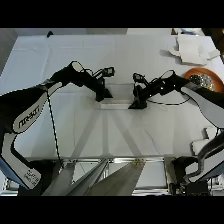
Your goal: Fold the box and place the chain.
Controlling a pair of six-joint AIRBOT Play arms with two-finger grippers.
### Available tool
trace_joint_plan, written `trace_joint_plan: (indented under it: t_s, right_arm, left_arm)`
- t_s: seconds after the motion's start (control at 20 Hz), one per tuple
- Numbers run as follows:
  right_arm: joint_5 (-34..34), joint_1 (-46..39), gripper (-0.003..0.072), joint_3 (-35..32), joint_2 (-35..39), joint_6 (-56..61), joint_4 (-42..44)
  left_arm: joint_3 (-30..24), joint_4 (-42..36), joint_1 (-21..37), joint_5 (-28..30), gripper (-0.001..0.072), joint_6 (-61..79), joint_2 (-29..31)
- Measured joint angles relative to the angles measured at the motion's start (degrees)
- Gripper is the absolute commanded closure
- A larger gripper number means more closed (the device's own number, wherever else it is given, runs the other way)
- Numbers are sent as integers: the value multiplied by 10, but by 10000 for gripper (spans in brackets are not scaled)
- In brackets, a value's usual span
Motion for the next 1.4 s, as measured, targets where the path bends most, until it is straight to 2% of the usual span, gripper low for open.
trace_joint_plan:
  t_s: [0.55,0.95,1.4]
  right_arm:
    - [2,0,-9,0,-2,3,-9]
    - [30,0,-8,0,-2,3,-12]
    - [22,0,-8,0,-3,1,-7]
  left_arm:
    - [0,0,0,0,698,-1,0]
    - [0,0,0,-2,698,1,0]
    - [0,0,0,0,698,-1,0]
